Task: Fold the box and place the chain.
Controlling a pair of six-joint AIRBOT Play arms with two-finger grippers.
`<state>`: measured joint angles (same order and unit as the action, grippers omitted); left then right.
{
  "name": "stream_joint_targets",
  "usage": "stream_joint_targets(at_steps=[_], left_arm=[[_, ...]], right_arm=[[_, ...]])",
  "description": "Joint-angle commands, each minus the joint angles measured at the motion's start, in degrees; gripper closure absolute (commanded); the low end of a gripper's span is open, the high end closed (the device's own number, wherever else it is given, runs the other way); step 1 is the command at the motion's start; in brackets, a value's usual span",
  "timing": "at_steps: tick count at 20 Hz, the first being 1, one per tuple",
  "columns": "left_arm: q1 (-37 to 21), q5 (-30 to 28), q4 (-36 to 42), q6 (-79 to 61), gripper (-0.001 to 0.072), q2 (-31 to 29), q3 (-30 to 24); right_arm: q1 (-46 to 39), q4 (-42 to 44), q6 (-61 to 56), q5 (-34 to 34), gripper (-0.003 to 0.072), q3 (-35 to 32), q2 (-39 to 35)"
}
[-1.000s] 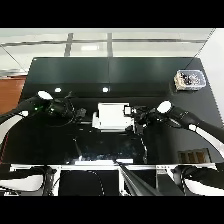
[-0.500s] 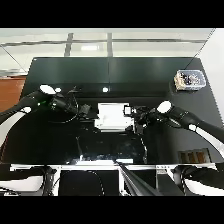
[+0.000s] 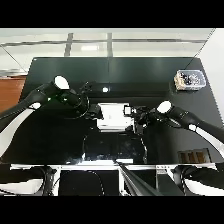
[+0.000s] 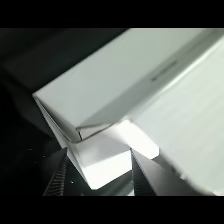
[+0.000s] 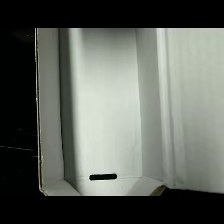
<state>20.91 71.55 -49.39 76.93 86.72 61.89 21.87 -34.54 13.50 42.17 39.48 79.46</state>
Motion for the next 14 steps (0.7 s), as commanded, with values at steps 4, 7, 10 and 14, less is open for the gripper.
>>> stream_joint_targets(at_steps=[4, 7, 10, 14], left_arm=[[7.21, -3.3, -14.43, 17.53, 0.0258, 0.02, 3.26], [10.03, -4.57, -16.55, 21.24, 0.0258, 0.02, 3.26], [11.61, -5.33, -18.27, 24.35, 0.0258, 0.02, 3.26], [13.33, -5.31, -24.94, 31.15, 0.0258, 0.02, 3.26]], right_arm=[[0.04, 0.02, -0.02, -0.02, 0.0507, 0.0, 0.04], [0.04, 0.02, -0.04, -0.02, 0.0507, 0.0, 0.04], [0.04, 0.02, -0.04, -0.04, 0.0507, 0.0, 0.04], [0.04, 0.02, -0.04, -0.04, 0.0507, 0.0, 0.04]])
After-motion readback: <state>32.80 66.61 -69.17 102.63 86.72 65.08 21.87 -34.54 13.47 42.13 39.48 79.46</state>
